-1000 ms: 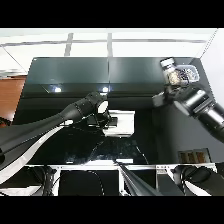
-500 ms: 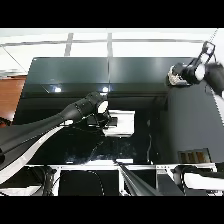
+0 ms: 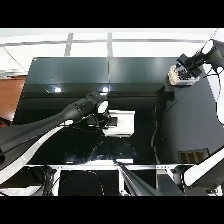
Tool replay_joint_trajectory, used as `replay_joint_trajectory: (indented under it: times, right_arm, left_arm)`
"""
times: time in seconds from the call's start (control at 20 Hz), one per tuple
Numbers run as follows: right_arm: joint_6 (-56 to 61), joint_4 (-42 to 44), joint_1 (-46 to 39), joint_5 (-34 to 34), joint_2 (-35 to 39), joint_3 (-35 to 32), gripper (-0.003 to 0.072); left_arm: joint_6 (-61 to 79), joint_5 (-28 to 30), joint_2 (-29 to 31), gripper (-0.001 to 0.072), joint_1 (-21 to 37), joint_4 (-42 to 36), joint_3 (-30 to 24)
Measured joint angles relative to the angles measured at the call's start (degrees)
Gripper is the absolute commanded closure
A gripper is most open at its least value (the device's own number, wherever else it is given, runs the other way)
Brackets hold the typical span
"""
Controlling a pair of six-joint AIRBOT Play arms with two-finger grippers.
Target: Fold the box and place the chain.
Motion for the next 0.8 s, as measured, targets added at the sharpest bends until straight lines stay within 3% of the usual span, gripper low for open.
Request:
replay_joint_trajectory:
  times: [0.15,0.2,0.25,0.35,0.45,0.5,0.8]
  right_arm:
    - [0.3,3.6,-0.3,-0.5,-2.5,1.2,0.0135]
    - [0.5,4.5,-0.3,-0.8,-3.1,1.4,0.0189]
    - [0.5,5.3,-0.3,-0.9,-3.8,1.5,0.0350]
    - [-0.1,6.5,-0.3,-0.5,-4.6,1.7,0.0559]
    - [-1.6,7.2,-0.3,0.0,-5.0,1.8,0.0589]
    - [-2.6,7.3,-0.3,0.4,-5.1,1.9,0.0676]
    - [-15.9,8.0,-0.4,5.2,0.9,1.8,0.0677]
  left_arm:
    - [0.0,0.0,0.0,0.0683,0.0,0.0,0.0]
    - [0.0,0.0,0.0,0.0683,0.0,0.0,0.0]
    - [0.0,0.0,0.0,0.0683,0.0,0.0,0.0]
    - [0.0,0.0,0.0,0.0683,0.0,0.0,0.0]
    - [0.0,0.0,0.0,0.0683,0.0,0.0,0.0]
    - [0.0,0.0,0.0,0.0683,0.0,0.0,0.0]
    - [0.0,0.0,0.0,0.0683,0.0,0.2,0.0]
